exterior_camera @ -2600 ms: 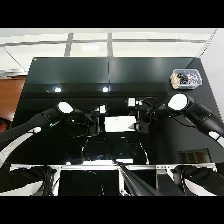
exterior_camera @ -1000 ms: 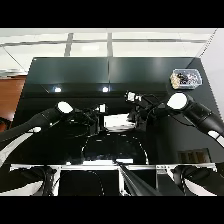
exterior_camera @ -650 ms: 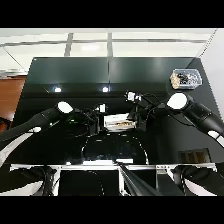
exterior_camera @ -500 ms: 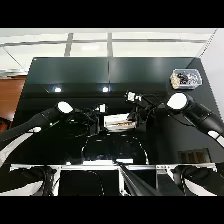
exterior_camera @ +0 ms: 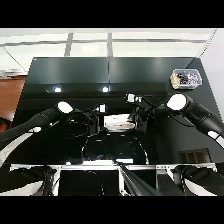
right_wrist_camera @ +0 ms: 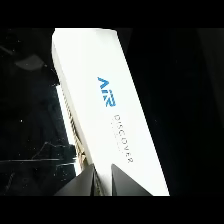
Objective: Fold the box and place the chain.
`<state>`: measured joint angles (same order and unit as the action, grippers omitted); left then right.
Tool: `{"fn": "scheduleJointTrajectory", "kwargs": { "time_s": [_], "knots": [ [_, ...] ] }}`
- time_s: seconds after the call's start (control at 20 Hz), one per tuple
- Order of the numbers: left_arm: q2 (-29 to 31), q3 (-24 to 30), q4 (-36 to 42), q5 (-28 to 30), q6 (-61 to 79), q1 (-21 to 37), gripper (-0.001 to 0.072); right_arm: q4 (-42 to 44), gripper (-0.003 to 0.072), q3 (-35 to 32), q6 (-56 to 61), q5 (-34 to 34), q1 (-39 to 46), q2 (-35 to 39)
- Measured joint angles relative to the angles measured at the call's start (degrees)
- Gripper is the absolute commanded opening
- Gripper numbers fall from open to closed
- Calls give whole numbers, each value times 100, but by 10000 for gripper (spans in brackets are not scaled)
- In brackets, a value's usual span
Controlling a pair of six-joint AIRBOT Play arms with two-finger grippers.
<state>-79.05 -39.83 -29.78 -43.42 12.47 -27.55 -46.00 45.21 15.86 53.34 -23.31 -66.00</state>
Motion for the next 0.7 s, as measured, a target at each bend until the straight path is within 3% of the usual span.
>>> {"fn": "scheduleJointTrajectory", "kwargs": {
  "time_s": [0.4,0.45,0.7],
  "knots": [
    [0,2,0,0,-11,0,373,-9,82,-7,-2,-22,0,-7],
    [0,0,0,0,-13,0,373,-11,158,-7,0,-17,-7,-20],
    [0,0,0,0,-9,0,373,-94,175,-31,2,-33,-131,-107]
  ]
}}
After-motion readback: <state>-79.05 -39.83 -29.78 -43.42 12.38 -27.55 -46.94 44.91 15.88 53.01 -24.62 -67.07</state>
